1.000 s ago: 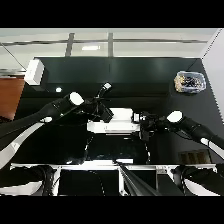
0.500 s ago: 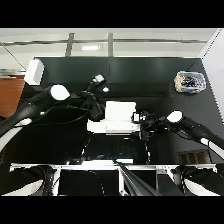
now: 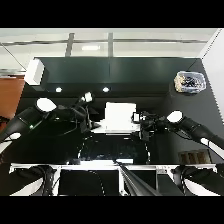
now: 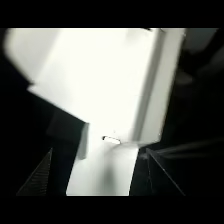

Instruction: Fold the box and place the chain.

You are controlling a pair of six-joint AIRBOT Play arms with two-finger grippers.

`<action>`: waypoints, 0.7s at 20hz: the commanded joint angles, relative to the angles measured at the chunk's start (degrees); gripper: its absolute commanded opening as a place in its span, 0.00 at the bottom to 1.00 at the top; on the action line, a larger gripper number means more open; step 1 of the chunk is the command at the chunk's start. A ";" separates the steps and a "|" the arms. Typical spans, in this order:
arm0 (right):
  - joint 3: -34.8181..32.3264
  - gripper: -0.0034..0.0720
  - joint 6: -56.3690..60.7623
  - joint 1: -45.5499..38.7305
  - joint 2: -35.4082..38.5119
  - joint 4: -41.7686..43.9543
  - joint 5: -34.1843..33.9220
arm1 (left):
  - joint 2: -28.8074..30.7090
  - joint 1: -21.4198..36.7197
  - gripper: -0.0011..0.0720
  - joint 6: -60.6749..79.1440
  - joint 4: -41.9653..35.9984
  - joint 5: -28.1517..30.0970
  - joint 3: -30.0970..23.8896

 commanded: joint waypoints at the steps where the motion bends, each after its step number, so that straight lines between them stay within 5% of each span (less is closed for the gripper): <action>1: -0.02 0.68 0.00 0.04 -0.04 0.02 0.00 | -2.67 -4.63 0.90 6.84 12.46 1.77 0.90; 5: -0.02 0.68 -0.02 0.04 -0.04 0.02 0.00 | -5.29 -6.47 0.86 2.54 13.38 2.99 2.36; 7: -0.02 0.68 0.00 0.04 -0.04 0.02 0.00 | -5.31 -6.51 0.68 2.08 10.40 3.48 2.36; 9: -0.02 0.68 -0.02 0.04 -0.04 0.02 0.00 | -5.31 -6.67 0.61 2.08 5.68 3.45 2.36; 11: -0.02 0.68 0.00 0.04 -0.04 0.02 0.00 | -5.31 -6.67 0.39 2.12 1.97 3.04 2.36; 14: -0.02 0.68 0.00 0.04 -0.04 0.02 0.00 | -5.31 -6.67 0.39 2.12 0.52 2.75 2.36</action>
